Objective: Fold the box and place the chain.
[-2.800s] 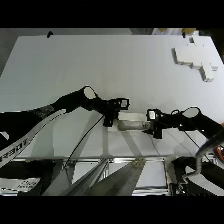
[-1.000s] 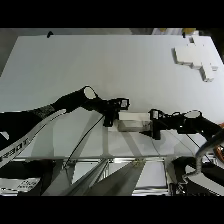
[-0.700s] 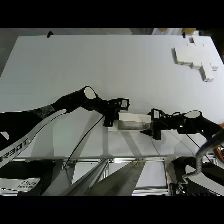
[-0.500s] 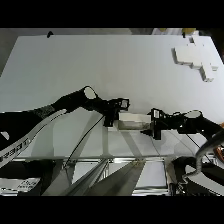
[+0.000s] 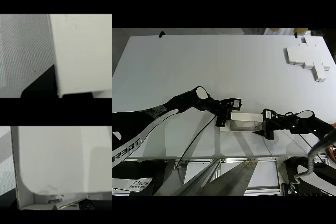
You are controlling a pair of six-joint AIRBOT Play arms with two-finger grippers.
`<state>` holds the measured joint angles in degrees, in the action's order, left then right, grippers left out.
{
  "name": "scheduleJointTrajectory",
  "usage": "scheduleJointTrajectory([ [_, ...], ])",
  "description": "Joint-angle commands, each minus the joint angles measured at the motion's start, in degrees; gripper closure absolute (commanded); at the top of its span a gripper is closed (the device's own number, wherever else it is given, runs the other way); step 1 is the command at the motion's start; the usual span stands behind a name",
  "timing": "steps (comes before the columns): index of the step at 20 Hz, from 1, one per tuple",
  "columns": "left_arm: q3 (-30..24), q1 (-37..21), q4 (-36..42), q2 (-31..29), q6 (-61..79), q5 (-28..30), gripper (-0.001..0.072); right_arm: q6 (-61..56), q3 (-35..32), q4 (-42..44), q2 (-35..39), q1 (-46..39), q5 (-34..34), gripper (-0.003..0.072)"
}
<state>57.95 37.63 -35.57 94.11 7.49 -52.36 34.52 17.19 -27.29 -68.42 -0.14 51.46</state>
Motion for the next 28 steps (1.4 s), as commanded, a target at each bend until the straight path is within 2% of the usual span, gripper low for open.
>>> scheduleJointTrajectory([
  [1,0.04,-0.02,-0.02,-0.02,0.02,0.0,0.0699,0.02,-0.04,0.13,-0.04,0.02,0.17,0.0082],
  [2,0.04,-0.02,-0.02,-0.02,0.02,0.0,0.0699,0.02,-0.04,0.15,-0.04,0.02,0.17,0.0092],
  [4,0.04,-0.02,-0.02,-0.02,0.02,0.0,0.0699,0.02,-0.04,0.42,-0.04,0.02,0.17,0.0171],
  [7,0.04,-0.02,0.0,-0.02,0.02,0.0,0.0699,0.04,-0.04,0.57,-0.04,0.02,0.17,0.023],
  [9,0.04,-0.02,-0.02,-0.02,0.02,0.0,0.0699,0.37,-0.04,0.52,-0.04,0.02,0.15,0.0304],
  [11,0.04,-0.02,-0.02,0.0,0.02,0.0,0.0699,0.48,-0.04,0.13,-0.04,0.02,0.0,0.0348],
  [28,0.04,-0.02,-0.02,-0.02,0.02,0.0,0.0699,0.46,-0.04,0.15,-0.02,0.02,0.13,0.0346],
])
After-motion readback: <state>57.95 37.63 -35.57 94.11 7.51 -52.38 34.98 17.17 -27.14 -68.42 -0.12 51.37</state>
